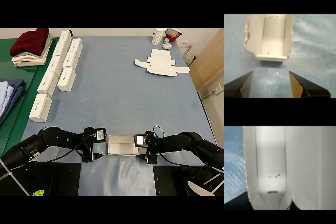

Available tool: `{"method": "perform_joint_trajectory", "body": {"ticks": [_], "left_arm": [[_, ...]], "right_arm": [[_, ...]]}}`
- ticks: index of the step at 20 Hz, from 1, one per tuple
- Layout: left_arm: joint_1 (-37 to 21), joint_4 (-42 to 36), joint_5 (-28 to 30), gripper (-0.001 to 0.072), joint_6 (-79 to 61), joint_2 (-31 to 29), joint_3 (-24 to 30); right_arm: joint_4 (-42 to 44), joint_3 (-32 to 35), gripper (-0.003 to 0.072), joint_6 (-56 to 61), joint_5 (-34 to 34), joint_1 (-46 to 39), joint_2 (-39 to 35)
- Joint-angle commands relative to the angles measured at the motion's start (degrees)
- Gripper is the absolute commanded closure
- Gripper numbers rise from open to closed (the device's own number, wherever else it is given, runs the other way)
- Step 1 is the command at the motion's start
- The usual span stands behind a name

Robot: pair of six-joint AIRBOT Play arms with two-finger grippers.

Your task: Fold the box.

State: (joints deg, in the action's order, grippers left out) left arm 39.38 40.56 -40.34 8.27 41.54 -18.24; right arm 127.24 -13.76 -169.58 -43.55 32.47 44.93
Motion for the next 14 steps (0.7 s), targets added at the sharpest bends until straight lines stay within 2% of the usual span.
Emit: {"method": "perform_joint_trajectory", "body": {"ticks": [1,5,14], "left_arm": [[-0.5,-11.7,4.1,0.0019,-16.9,5.2,1.6],[-0.4,-15.5,5.8,0.0019,-19.1,9.3,1.6],[0.7,-17.7,6.1,0.0019,-19.4,9.6,1.6]], "right_arm": [[0.0,0.0,0.0141,0.0,0.0,0.0,0.0],[0.0,0.0,0.0141,0.0,0.0,0.0,0.0],[0.0,0.0,0.0141,0.0,0.0,0.0,0.0]]}}
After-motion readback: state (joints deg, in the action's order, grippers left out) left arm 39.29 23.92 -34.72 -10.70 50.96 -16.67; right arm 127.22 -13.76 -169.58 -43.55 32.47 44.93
